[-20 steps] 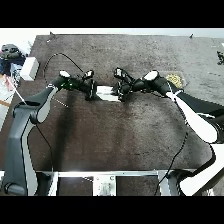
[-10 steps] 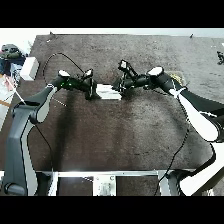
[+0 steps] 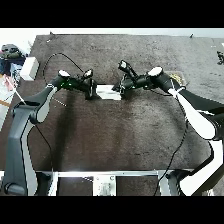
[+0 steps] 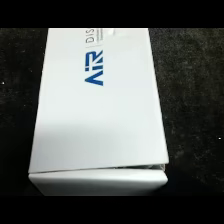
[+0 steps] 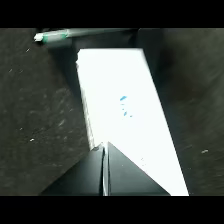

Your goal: Fold the box and place the chain.

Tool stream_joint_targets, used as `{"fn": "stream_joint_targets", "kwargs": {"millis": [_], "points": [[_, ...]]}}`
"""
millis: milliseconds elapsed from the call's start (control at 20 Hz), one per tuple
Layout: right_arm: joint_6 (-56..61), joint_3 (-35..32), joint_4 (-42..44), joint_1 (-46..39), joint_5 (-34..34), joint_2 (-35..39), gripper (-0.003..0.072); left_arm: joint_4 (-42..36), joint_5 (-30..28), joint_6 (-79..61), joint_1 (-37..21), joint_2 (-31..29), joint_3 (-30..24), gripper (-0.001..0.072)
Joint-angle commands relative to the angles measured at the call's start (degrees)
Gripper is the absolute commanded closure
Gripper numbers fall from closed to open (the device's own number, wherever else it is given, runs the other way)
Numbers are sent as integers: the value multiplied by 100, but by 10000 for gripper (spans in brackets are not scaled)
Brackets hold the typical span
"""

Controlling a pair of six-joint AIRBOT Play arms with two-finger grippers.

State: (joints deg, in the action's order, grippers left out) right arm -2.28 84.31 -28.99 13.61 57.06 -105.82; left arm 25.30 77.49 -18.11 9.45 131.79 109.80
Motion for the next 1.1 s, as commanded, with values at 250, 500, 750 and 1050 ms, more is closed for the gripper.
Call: {"fn": "stream_joint_targets", "kwargs": {"millis": [250,500,750,1050], "points": [[820,7,-85,-4,400,-437,656,-7,4,26,2,0,2,373],[1419,9,-588,-17,70,-437,655,-7,4,26,2,0,2,373],[1390,227,-337,-52,57,-269,655,-7,4,26,2,0,2,373],[1394,444,-289,-59,127,313,654,-7,4,26,2,0,2,373]]}}
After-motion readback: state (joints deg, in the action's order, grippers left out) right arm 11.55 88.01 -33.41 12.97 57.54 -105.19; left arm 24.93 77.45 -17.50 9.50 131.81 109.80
